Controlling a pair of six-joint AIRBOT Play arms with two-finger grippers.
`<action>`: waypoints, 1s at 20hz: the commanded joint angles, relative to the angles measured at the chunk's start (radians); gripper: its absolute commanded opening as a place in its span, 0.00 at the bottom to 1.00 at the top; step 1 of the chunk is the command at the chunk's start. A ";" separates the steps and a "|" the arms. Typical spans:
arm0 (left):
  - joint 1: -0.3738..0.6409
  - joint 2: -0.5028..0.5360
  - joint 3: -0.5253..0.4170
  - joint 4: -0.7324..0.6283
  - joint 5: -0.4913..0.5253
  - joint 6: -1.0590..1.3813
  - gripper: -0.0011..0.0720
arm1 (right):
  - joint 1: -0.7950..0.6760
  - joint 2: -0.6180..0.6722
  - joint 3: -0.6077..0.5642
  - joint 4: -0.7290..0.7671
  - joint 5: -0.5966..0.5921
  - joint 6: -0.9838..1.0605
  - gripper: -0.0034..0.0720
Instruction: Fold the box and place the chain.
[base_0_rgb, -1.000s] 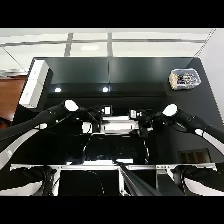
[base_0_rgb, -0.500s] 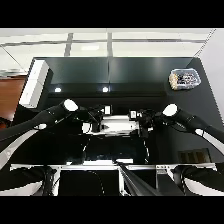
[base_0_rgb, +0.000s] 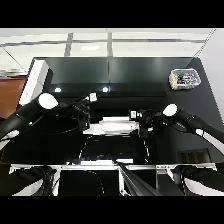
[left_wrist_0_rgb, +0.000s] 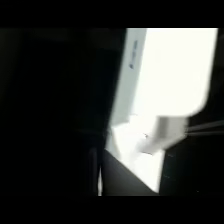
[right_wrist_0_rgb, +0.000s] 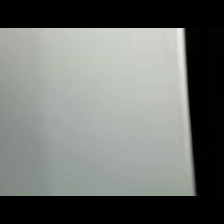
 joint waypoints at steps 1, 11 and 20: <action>0.005 0.039 -0.007 -0.006 -0.258 -0.179 0.05 | 0.000 -0.001 0.000 0.002 0.003 0.000 0.39; -0.103 -0.076 -0.024 -0.319 0.404 -0.177 0.05 | 0.000 -0.001 0.000 0.002 0.003 0.000 0.39; -0.103 -0.235 -0.022 -0.219 0.232 -0.236 0.05 | 0.000 -0.001 0.000 0.002 0.003 0.000 0.39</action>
